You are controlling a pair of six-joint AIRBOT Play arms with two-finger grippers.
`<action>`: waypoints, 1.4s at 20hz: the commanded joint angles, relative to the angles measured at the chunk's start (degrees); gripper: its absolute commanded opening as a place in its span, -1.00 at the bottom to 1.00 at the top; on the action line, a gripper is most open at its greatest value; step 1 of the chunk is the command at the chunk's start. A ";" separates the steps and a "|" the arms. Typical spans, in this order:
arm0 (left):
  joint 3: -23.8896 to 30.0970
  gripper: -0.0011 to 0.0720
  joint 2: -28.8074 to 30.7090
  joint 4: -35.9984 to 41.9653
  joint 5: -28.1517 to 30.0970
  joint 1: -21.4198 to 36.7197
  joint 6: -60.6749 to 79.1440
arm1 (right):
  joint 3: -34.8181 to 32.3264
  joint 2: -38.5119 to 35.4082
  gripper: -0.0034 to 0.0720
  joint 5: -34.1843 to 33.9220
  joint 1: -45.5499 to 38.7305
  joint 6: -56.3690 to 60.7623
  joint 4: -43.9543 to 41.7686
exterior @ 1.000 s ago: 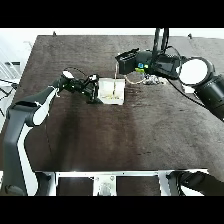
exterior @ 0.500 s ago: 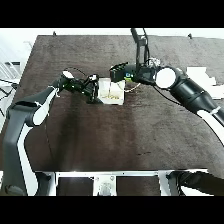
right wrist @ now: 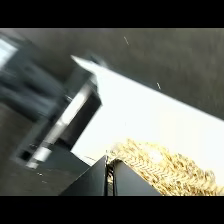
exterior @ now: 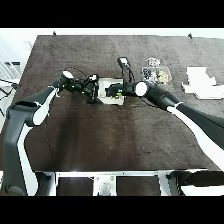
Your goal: Fold the box and place the chain.
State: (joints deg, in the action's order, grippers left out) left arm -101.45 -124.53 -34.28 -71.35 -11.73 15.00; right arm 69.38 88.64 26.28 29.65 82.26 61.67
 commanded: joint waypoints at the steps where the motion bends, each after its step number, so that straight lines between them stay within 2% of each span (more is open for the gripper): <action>1: -0.04 0.34 0.00 0.00 0.02 0.07 0.02 | -0.81 1.49 -0.01 -1.16 -0.87 0.28 -0.15; 2: -0.04 0.34 0.00 0.00 0.02 0.07 0.02 | -0.83 0.04 0.51 -0.44 -1.44 0.20 -0.07; 3: -0.04 0.34 0.00 0.00 0.00 0.07 0.00 | -0.83 -1.92 0.54 1.09 -2.27 -0.33 0.79; 6: -0.04 0.34 0.00 0.00 0.02 0.07 0.02 | -3.13 -7.43 0.54 3.74 -7.74 0.85 6.84; 9: -0.04 0.34 0.00 0.00 0.02 0.07 0.02 | -6.80 -7.50 0.54 2.05 -17.14 6.54 6.73; 14: -0.04 0.34 0.00 0.00 0.00 0.07 0.00 | -7.85 1.01 0.54 -5.66 -24.68 8.13 1.97; 20: -0.04 0.34 0.00 0.00 0.02 0.07 0.02 | 1.18 12.41 0.50 -7.23 -23.96 7.45 -0.39; 21: -0.04 0.34 0.00 0.00 0.02 0.07 0.02 | 2.99 14.03 0.40 -7.23 -23.67 6.86 -1.90; 24: -0.04 0.34 0.00 0.00 0.02 0.07 0.02 | 6.86 17.57 0.32 -7.41 -22.80 3.39 -6.16; 26: -0.04 0.34 0.00 0.00 0.02 0.07 0.02 | 8.22 18.51 -0.06 -7.74 -22.36 2.54 -6.84; 27: -0.04 0.34 0.00 0.00 0.02 0.07 0.02 | 8.26 18.38 -0.41 -8.37 -22.36 2.21 -6.84; 28: -0.04 0.34 0.00 0.00 0.02 0.07 0.02 | 8.28 17.66 -0.88 -7.13 -22.36 1.40 -6.84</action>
State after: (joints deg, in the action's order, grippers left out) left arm -101.45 -124.53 -34.28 -71.35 -11.73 15.00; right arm 76.09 105.65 18.85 6.96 85.97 56.34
